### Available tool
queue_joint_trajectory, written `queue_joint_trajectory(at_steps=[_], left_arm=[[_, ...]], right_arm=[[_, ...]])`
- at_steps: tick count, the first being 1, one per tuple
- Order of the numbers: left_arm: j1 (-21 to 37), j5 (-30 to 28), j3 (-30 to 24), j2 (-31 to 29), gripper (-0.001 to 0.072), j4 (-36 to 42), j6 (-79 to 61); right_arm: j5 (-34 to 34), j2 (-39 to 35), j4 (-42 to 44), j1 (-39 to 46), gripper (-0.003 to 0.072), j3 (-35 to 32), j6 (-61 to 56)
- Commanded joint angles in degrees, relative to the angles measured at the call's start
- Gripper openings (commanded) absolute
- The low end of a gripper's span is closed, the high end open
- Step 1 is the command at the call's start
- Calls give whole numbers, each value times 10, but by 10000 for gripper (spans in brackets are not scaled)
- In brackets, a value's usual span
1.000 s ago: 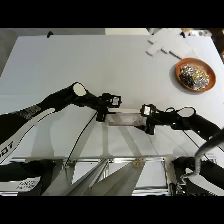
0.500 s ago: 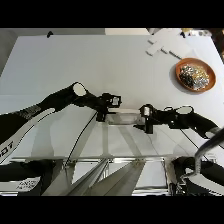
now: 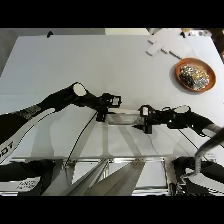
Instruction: Fold the box and place the chain.
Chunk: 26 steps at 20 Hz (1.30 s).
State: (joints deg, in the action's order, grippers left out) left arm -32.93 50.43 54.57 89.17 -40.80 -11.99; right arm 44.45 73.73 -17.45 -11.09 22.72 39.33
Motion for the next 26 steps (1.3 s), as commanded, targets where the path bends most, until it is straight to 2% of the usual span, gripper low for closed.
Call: queue_joint_trajectory(at_steps=[1, 5, 7, 12, 13, 16, 19, 26], left_arm=[[0, 0, 0, 0, 11, 0, 0], [0, -1, 0, 0, 11, 0, 0], [0, 0, 0, 0, 11, 0, 0], [0, 0, 0, 0, 11, 0, 0], [0, 0, 0, 0, 11, 0, 0], [0, 0, 0, 0, 11, 0, 0], [0, 0, 0, 0, 11, 0, 0], [0, 0, 0, 0, 11, 0, 0]], right_arm=[[-7, 4, -5, 0, 523, 0, 2], [-16, 9, -5, 0, 521, 0, 2], [-17, 9, -3, 0, 466, 0, 2], [-18, 9, -3, 0, 453, 0, 2], [-18, 9, -3, 0, 403, 0, 2], [-20, 9, -3, 0, 398, 0, 2], [-20, 9, -5, 0, 301, 0, 2], [-19, 9, -4, 0, 296, 0, 2]])
